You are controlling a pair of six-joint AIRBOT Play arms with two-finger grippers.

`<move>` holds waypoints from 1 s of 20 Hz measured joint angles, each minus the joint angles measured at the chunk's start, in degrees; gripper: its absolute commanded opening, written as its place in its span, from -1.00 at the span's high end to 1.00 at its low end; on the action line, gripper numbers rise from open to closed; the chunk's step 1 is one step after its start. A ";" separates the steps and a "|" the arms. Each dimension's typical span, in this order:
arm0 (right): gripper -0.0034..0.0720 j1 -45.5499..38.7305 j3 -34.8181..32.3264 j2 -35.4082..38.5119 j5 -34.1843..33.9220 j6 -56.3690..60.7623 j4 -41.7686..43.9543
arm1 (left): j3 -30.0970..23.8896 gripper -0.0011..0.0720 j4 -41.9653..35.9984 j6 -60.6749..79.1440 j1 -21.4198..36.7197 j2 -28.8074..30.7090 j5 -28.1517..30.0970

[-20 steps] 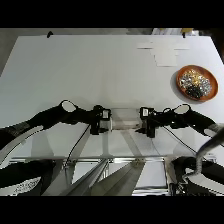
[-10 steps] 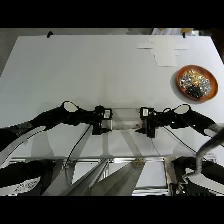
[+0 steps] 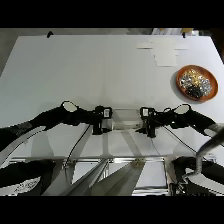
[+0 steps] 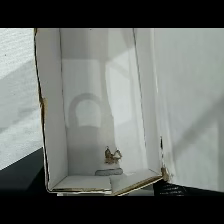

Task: Fold the box and place the chain.

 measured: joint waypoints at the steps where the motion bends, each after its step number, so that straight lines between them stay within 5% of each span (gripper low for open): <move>1: -0.31 0.00 0.02 0.00 -0.02 0.04 0.02 | 0.00 -0.94 0.55 -0.02 0.20 0.00 -0.63; 20: -0.31 0.02 0.00 0.00 -0.07 0.02 0.09 | -1.49 -0.95 -1.73 0.17 0.15 0.66 -2.51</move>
